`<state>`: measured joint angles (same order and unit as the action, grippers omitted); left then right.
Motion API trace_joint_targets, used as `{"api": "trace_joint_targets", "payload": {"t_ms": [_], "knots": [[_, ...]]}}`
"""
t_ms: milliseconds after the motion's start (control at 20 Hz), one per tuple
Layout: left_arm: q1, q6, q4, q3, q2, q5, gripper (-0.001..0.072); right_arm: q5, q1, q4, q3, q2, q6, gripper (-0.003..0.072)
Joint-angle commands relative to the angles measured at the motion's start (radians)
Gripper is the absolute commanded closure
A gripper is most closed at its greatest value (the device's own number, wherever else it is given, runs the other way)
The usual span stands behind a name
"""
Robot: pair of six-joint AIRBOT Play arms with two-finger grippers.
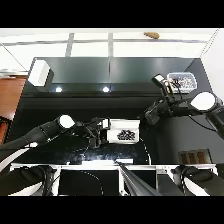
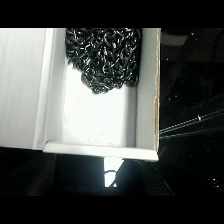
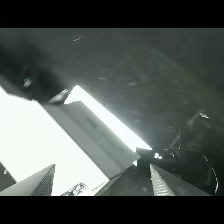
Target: Fold the box and place the chain.
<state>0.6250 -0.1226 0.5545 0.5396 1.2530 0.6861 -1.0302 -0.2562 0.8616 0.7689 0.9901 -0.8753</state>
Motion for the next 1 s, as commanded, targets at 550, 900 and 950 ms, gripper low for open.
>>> {"api": "trace_joint_targets", "payload": {"t_ms": [550, 900, 950], "knots": [[0.003, 0.004, 0.010, -0.001, 0.001, -0.003, 0.0419, -0.154, -0.152, -0.023, -0.001, 0.012, 0.399, -0.0026], [0.003, 0.004, 0.010, 0.000, 0.001, -0.003, 0.0419, -0.068, -0.161, -0.013, -0.031, 0.014, 0.455, -0.0025], [0.003, 0.004, 0.010, 0.000, 0.001, -0.003, 0.0419, -0.056, -0.161, -0.019, -0.041, 0.014, 0.454, -0.0025]]}}
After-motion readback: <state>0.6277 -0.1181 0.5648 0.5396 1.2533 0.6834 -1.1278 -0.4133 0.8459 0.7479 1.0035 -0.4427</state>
